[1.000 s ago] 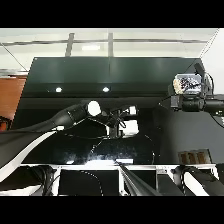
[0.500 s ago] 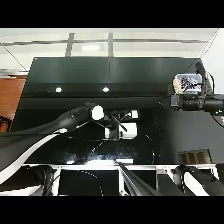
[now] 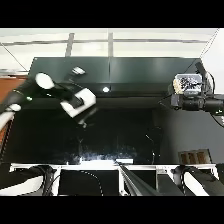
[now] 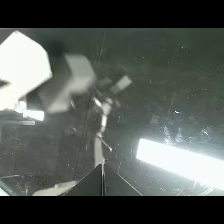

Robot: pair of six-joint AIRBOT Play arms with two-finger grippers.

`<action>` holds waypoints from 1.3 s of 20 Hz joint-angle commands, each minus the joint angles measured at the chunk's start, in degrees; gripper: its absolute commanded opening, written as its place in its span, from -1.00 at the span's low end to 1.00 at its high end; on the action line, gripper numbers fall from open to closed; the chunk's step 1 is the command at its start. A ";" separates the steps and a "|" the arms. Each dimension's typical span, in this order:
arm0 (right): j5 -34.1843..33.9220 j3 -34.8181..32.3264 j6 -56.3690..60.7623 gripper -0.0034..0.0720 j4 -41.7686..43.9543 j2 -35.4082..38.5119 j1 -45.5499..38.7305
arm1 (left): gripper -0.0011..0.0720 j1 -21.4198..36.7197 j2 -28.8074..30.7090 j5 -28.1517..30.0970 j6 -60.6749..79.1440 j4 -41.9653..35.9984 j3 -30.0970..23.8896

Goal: Fold the box and place the chain.

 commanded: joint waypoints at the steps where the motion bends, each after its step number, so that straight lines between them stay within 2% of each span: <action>1: 0.24 0.07 0.02 -0.88 0.44 0.00 -0.02 | -0.06 17.57 -1.99 1.68 -2.01 -2.40 4.98; 4: 0.09 0.07 0.02 -0.87 0.39 0.00 -0.02 | -0.06 23.85 -9.90 1.77 -2.67 -2.03 14.91; 9: -0.28 0.07 1.31 -0.88 0.39 0.00 -0.02 | -0.06 27.32 -27.06 5.03 -8.72 1.22 33.77; 12: -1.62 0.04 1.57 -0.87 0.37 0.00 0.02 | -0.06 28.17 -34.05 5.42 -9.18 1.18 39.98; 14: -2.95 0.04 2.54 -0.88 0.37 0.00 0.11 | -0.03 28.09 -36.37 5.38 -8.79 1.20 40.96; 15: -3.63 0.04 2.82 -0.88 0.35 0.00 0.11 | 0.27 27.87 -36.81 5.35 -8.81 1.49 40.96; 16: -3.67 0.04 2.82 -0.88 0.37 0.00 0.11 | 0.97 27.69 -36.79 5.05 -9.14 2.73 40.98; 17: -3.56 0.04 2.80 -0.88 0.35 0.00 0.11 | 1.00 27.54 -36.46 3.02 -10.21 3.87 41.62; 19: -3.52 0.07 2.80 -0.88 0.37 0.00 0.13 | 1.00 27.56 -35.74 -6.69 -15.02 6.80 46.51; 22: -3.56 0.07 2.78 -0.88 0.37 0.00 0.11 | 0.97 28.33 -34.47 -27.32 -26.25 11.85 57.92; 23: -3.50 0.07 2.78 -0.87 0.42 0.00 0.13 | 0.96 28.70 -33.20 -32.26 -30.99 13.62 60.35; 24: -2.95 0.04 2.80 -0.88 0.44 0.00 0.13 | 0.95 29.20 -30.58 -35.63 -34.77 14.53 60.65; 26: -0.22 0.07 2.78 -0.88 0.42 0.02 0.11 | 0.82 29.70 -24.13 -39.10 -37.99 14.29 58.64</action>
